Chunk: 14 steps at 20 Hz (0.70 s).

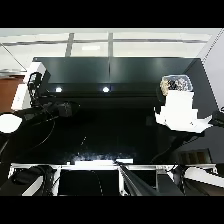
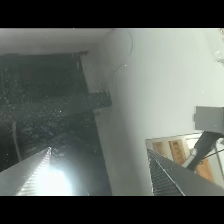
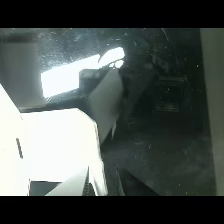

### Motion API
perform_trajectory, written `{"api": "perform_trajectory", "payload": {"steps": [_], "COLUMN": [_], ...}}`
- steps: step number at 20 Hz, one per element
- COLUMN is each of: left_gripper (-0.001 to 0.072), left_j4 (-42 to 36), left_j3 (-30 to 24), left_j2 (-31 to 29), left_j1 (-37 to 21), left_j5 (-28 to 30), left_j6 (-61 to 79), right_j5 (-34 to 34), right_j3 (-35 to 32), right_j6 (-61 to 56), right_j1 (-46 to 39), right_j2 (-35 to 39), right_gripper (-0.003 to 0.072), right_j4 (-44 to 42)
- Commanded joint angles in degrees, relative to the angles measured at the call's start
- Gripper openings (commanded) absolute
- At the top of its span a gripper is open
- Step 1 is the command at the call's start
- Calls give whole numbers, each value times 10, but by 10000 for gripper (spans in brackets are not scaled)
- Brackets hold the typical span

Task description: Fold the box and place the chain.

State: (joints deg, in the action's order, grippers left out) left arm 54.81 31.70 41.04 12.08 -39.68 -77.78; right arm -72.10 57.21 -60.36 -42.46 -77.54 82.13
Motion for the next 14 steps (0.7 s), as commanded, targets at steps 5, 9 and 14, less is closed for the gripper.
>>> {"api": "perform_trajectory", "payload": {"steps": [5, 9, 14], "left_gripper": [708, 708, 708], "left_j4": [-2, -2, -2], "left_j3": [0, 0, 0], "left_j2": [3, 3, 3], "left_j1": [0, 0, 0], "left_j5": [7, 6, 6], "left_j6": [0, 0, 8], "right_j5": [-22, -55, -148], "right_j3": [0, 0, -4], "right_j6": [56, 75, 111], "right_j1": [4, 4, 5], "right_j2": [-2, -2, -2], "right_gripper": [27, 27, 27], "right_j4": [-88, -136, -226]}}
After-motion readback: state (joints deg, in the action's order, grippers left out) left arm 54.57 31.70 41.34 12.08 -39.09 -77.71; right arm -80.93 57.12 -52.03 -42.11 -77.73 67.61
